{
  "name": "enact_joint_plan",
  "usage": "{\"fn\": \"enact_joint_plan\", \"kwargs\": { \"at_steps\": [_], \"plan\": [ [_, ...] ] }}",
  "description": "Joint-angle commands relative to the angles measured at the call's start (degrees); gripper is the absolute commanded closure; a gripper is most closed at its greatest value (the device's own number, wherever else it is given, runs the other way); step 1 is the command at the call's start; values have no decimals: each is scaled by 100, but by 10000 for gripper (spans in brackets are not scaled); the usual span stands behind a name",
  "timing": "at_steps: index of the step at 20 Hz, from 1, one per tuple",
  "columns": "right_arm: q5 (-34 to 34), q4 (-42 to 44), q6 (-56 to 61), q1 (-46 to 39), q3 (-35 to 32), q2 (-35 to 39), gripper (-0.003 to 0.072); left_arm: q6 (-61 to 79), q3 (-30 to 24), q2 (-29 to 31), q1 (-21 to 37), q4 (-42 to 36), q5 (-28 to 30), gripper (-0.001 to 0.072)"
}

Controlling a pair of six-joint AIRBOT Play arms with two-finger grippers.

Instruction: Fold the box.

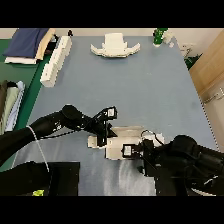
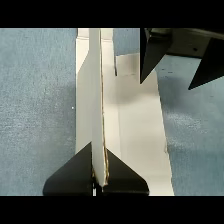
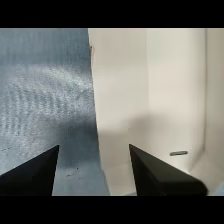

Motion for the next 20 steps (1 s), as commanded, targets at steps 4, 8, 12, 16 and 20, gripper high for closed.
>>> {"fn": "enact_joint_plan", "kwargs": {
  "at_steps": [4,8,12,16,20],
  "plan": [
    [568,-1419,931,116,-9,-245,34,0,4,4,-4,2,0,698],
    [415,-1665,1233,372,-11,-247,35,0,4,4,-4,2,-4,698],
    [413,-2396,2312,743,-7,-208,35,0,4,4,-4,2,-4,698],
    [374,-2603,3145,839,-7,225,36,0,4,4,-4,2,-4,698],
    [184,-3491,4358,828,-7,509,35,0,4,4,-4,2,-4,698]
  ]
}}
